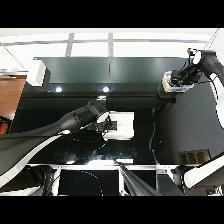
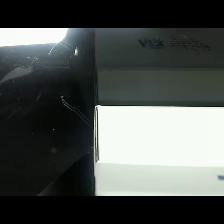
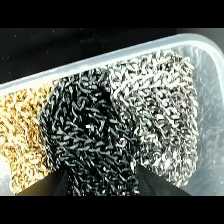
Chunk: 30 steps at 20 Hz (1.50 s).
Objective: Fold the box and place the chain.
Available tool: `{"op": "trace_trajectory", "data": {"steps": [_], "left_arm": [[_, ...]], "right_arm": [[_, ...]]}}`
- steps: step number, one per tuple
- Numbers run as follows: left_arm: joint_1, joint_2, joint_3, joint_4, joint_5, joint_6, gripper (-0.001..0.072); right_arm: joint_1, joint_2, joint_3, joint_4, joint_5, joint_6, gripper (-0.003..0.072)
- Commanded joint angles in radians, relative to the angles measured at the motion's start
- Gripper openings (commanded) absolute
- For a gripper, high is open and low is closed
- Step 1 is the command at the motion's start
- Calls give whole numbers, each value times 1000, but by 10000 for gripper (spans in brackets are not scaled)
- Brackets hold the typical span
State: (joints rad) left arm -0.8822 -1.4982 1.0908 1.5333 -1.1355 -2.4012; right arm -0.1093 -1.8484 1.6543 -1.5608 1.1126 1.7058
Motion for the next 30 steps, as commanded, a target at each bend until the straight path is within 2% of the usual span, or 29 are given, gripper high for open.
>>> {"op": "trace_trajectory", "data": {"steps": [1, 2, 4, 5, 6, 8, 14, 21, 26, 30], "left_arm": [[1, 0, 0, 0, 0, 0, 24], [1, 0, 0, -1, 0, 0, 24], [1, 0, 0, -1, 0, 0, 24], [1, 0, 0, -1, 0, 0, 24], [1, 0, 0, -1, 0, 0, 24], [1, 0, 0, -1, 0, 0, 25], [1, 0, 0, -1, 0, 0, 24], [1, 0, 0, -1, 0, 0, 24], [1, 0, 0, 0, 0, 0, 24], [0, 0, 0, -1, 0, 0, 24]], "right_arm": [[3, -2, 4, 18, 29, -10, 461], [6, -6, 4, 23, 31, -13, 460], [15, -19, 3, 23, 33, -13, 408], [18, -26, 3, 23, 33, -13, 298], [20, -30, 3, 22, 32, -13, 246], [20, -24, 5, 4, 25, -13, 17], [20, 84, 5, -27, 68, -84, 17], [20, 268, 5, -13, 40, -125, 16], [24, 417, 5, 147, 55, -252, 16], [24, 561, -2, 311, 198, -378, 16]]}}
